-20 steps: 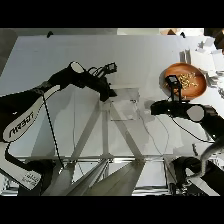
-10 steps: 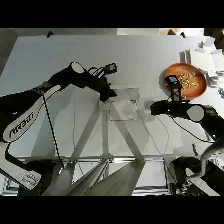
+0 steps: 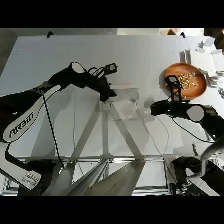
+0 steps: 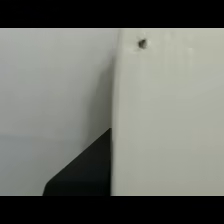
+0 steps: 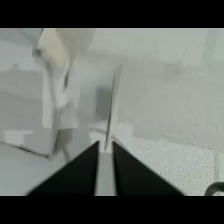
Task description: Fold the box and place the chain.
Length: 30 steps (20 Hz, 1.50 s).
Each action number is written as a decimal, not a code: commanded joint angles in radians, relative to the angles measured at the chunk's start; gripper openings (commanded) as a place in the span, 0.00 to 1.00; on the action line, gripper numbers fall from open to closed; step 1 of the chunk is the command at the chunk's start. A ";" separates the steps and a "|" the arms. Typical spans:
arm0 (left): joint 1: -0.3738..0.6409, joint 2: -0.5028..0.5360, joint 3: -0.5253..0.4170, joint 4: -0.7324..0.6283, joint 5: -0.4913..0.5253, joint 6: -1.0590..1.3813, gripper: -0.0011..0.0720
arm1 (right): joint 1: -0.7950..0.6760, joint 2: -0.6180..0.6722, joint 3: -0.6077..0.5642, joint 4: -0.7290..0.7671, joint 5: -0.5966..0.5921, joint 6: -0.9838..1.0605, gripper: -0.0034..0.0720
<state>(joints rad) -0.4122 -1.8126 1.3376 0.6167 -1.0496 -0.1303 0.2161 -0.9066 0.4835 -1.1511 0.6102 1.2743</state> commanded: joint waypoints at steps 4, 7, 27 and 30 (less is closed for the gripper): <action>0.017 0.069 0.001 0.003 -0.032 0.004 0.03 | 0.000 0.052 0.036 -0.017 -0.021 0.000 0.67; 0.034 0.166 0.000 0.097 -0.180 0.002 0.02 | -0.008 0.126 0.070 -0.103 -0.021 0.003 0.67; -0.087 0.054 -0.118 0.005 0.096 0.134 0.02 | -0.113 0.235 0.076 -0.111 -0.016 0.003 0.66; -0.087 0.040 -0.118 0.005 0.096 0.134 0.02 | -0.113 0.235 0.076 -0.111 -0.016 0.003 0.66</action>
